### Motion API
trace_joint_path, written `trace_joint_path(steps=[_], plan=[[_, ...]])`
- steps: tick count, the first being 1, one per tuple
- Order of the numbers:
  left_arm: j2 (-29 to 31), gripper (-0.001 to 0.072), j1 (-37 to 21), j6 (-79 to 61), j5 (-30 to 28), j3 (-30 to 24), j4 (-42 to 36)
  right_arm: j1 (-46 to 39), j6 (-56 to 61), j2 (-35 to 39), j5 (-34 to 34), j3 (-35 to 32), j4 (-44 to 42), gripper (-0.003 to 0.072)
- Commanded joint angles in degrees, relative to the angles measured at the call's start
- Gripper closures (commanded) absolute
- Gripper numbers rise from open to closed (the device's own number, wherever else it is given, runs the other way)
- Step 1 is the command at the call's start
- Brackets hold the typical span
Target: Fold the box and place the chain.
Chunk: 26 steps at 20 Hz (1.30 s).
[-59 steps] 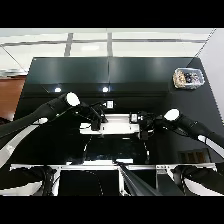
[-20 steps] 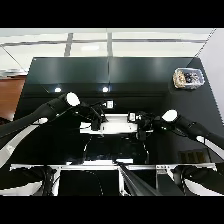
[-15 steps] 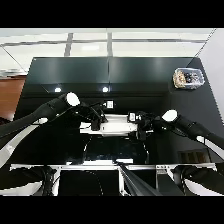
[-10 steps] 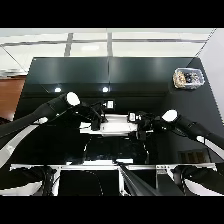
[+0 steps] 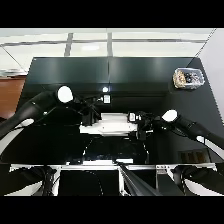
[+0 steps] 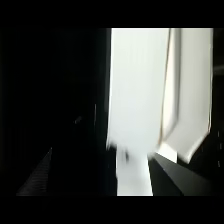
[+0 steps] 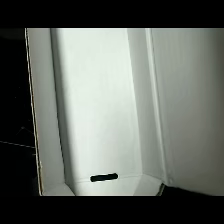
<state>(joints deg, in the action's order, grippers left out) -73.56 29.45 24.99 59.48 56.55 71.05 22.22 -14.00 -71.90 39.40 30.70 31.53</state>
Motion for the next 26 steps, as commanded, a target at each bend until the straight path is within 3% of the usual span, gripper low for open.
trace_joint_path(steps=[1, 2, 4, 5, 8, 10, 12, 14, 17, 23, 26], plan=[[4.0, 0.0406, -0.7, 22.7, 10.7, 0.4, 15.0, 0.0, 0.0, 0.0, 0.0, 0.0, 0.0, 0.0623], [4.1, 0.0684, -0.9, 25.0, 13.3, 0.4, 14.1, 0.0, 0.0, 0.0, 0.0, 0.0, 0.0, 0.0622], [3.8, 0.0686, -1.4, 25.7, 15.8, -0.3, 3.1, 0.1, 0.0, 0.0, 0.0, 0.0, 0.0, 0.0623], [3.8, 0.0686, -1.4, 24.4, 13.6, -1.2, -4.8, 0.0, 0.0, 0.0, 0.0, 0.0, 0.0, 0.0622], [3.7, 0.0686, -1.4, 18.2, 1.7, -4.7, -28.3, 0.0, 0.0, 0.0, 0.0, 0.0, 0.0, 0.0622], [3.7, 0.0686, -2.4, 16.3, -7.8, -5.9, -38.6, 0.1, 0.0, 0.0, 0.0, 0.0, 0.0, 0.0623], [3.7, 0.0687, -2.8, 16.3, -15.0, -6.1, -36.8, 0.1, 0.0, 0.0, 0.0, 0.0, 0.0, 0.0623], [3.0, 0.0687, -2.6, 16.3, -17.9, -6.1, -27.5, 0.0, 0.0, 0.0, 0.0, 0.0, 0.0, 0.0622], [0.1, 0.0686, -2.2, 16.3, -17.7, -6.1, -20.5, 0.1, 0.0, 0.0, 0.0, 0.0, 0.0, 0.0623], [-6.8, 0.0686, -0.6, 12.8, -15.9, -6.1, -20.5, 0.1, 0.0, 0.0, 0.0, 0.0, 0.0, 0.0622], [-7.5, 0.0687, -0.7, 12.8, -13.3, -6.0, -19.4, 0.0, 0.0, 0.0, 0.0, 0.0, 0.0, 0.0622]])
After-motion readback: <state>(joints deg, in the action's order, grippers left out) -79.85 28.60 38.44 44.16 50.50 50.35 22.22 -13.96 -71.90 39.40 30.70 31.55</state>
